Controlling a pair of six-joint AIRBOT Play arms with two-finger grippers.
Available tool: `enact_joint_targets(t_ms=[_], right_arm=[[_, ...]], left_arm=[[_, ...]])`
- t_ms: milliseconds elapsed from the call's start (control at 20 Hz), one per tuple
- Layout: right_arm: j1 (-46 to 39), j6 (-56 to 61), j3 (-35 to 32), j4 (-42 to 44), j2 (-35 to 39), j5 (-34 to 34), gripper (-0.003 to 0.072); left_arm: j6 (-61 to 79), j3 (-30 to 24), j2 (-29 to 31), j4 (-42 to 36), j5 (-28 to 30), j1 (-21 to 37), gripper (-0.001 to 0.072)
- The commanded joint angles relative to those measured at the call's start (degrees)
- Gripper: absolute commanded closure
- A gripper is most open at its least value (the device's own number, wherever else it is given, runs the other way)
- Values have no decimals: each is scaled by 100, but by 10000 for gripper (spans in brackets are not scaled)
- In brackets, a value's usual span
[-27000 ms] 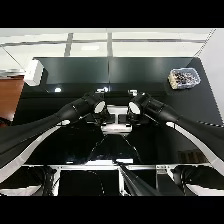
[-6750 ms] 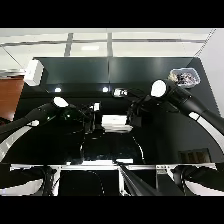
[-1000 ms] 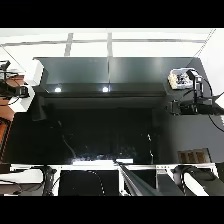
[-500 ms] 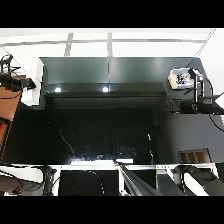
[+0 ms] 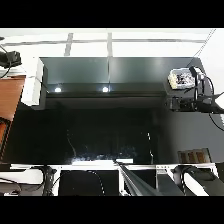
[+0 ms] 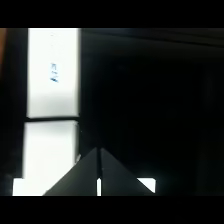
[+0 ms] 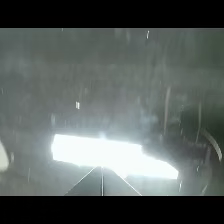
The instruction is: Fold the box and place the chain.
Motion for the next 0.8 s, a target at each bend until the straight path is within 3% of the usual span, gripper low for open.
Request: enact_joint_targets(t_ms=[0, 150, 250, 350, 500, 750], right_arm=[[153, -22, -4, -4, 0, -997, 667], [240, -68, -2, -61, 0, -1635, 666], [240, -63, -2, -35, 0, -1582, 667], [240, -63, -2, -17, 0, -1585, 667], [240, -66, -2, -17, 0, -1585, 667], [240, -66, -2, -17, 0, -1585, 667]], left_arm=[[-516, -629, 846, 20, -417, -610, 685], [-138, -3226, 2542, -68, 1768, -1604, 685], [-282, -4955, 3598, -129, 3112, -2157, 685], [-472, -6151, 4315, -129, 3624, -2411, 684], [-457, -6861, 4778, 4, 3639, -2411, 683], [-463, -6935, 4811, 20, 3648, -2413, 683]])
